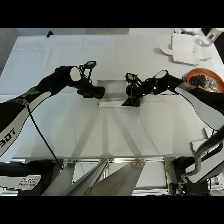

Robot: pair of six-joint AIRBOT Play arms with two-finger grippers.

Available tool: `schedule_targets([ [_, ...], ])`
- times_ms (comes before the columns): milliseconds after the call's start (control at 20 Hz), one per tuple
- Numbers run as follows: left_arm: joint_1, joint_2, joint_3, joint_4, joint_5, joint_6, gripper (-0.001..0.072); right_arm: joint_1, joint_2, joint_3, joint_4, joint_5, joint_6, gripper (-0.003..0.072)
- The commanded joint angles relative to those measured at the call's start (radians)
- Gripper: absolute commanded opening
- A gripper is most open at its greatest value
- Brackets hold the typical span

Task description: Fold the box and place the chain.

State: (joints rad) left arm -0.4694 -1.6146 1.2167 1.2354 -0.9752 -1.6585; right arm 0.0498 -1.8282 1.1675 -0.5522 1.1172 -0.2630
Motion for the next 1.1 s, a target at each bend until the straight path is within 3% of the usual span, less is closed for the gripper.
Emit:
schedule_targets([
  [0, -0.037, -0.015, 0.027, 0.042, -0.033, -0.046, 0.0392, 0.000, 0.000, 0.000, 0.000, 0.000, 0.000, 0.0336],
  [350, -0.063, -0.030, 0.036, 0.206, -0.157, -0.217, 0.0392, 0.000, 0.000, 0.000, 0.000, 0.001, 0.000, 0.0336],
  [1050, -0.112, -0.080, 0.071, 0.147, -0.139, -0.336, 0.0335, 0.000, 0.000, 0.000, 0.000, 0.000, 0.000, 0.0336],
])
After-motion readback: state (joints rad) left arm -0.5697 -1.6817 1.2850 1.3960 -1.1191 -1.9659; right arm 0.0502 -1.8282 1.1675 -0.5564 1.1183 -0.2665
